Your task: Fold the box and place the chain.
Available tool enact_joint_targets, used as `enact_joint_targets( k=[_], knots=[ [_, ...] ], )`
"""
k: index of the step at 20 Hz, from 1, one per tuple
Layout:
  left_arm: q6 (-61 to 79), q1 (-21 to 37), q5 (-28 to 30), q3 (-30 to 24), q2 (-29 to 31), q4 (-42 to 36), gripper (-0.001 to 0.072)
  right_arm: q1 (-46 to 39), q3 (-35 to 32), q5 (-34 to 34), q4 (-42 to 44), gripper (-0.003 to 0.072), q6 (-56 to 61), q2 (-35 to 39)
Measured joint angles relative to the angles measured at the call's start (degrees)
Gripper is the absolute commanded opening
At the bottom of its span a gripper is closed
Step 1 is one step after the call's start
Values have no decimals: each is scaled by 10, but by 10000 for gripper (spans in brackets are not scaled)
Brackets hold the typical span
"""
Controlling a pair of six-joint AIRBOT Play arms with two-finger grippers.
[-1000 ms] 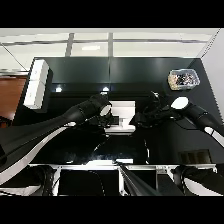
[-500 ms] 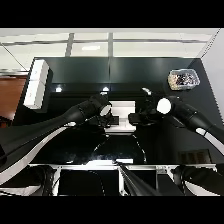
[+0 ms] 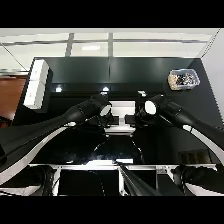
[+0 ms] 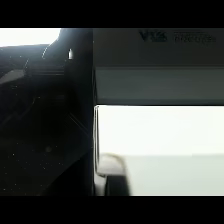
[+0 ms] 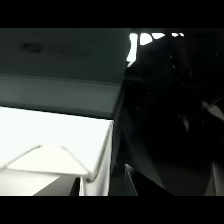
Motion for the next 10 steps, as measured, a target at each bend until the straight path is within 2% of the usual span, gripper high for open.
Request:
enact_joint_targets(
  k=[10],
  knots=[
    [0, 0, -1, 0, 0, 0, 28, 36, 38, 37, -61, 302, 43, -40]
  ],
)
